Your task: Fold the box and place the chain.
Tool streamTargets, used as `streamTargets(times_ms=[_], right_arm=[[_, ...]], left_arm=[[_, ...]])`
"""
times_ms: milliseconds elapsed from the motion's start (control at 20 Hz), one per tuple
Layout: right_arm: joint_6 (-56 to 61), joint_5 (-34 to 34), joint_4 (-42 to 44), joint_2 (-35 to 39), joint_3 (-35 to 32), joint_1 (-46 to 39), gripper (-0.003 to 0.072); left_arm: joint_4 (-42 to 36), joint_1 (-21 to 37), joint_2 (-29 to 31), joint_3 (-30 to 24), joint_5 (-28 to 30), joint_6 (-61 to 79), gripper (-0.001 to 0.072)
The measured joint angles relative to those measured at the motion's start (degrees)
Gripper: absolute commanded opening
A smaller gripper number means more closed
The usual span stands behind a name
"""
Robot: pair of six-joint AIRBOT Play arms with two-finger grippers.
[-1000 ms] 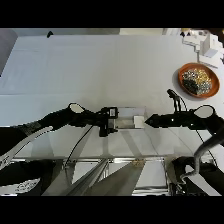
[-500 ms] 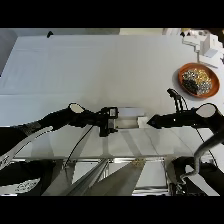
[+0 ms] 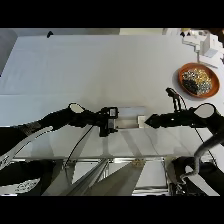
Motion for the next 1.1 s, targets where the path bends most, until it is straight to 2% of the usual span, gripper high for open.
streamTargets(times_ms=[250, 800, 1100], right_arm=[[2.6, -3.5, -1.0, 0.0, 0.4, 4.7, 0.0481], [27.1, -5.0, -22.6, -8.3, 11.0, 20.9, 0.0481], [37.9, -4.4, -28.6, -10.0, 13.0, 26.0, 0.048]], left_arm=[[0.0, 0.0, 0.0, 0.0, 0.0, 0.0, 0.0139], [0.0, 0.0, 0.0, 0.0, 0.0, 0.0, 0.0139], [0.0, 0.0, 0.0, 0.0, 0.0, 0.0, 0.0139]])
